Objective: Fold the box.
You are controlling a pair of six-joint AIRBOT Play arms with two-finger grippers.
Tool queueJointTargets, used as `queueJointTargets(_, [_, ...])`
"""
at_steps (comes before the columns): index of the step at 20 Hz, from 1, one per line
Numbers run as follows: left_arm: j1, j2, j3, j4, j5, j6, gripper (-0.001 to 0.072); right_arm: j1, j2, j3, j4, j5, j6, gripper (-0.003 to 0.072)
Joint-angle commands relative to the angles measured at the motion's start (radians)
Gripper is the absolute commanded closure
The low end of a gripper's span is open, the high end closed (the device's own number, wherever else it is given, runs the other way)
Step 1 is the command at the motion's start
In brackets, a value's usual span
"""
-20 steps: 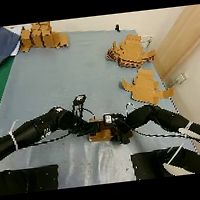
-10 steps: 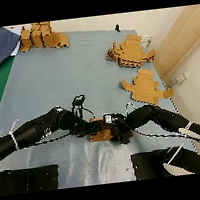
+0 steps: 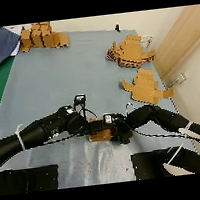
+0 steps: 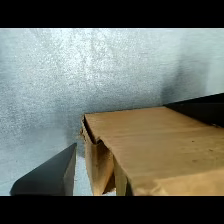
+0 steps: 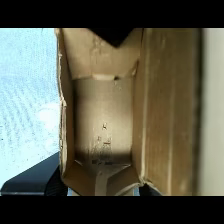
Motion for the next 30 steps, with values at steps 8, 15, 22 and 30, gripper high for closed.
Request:
queueJointTargets(8, [-0.084,-0.188,0.165,0.086,-0.134,-0.06,0.0385,0.001,0.0,0.0,0.0,0.0,0.0,0.0175])
queueJointTargets(15, [-0.084,-0.209,0.165,0.088,-0.133,-0.083,0.0697,0.001,0.0,0.0,0.0,0.0,0.0,0.0175])
queueJointTargets(22, [-0.084,-0.213,0.165,0.082,-0.132,-0.081,0.0696,0.001,0.0,0.0,0.0,0.0,0.0,0.0175])
queueJointTargets(30, [-0.084,-0.163,0.187,0.087,-0.145,-0.083,0.0104,0.001,0.0,0.0,0.0,0.0,0.0,0.0174])
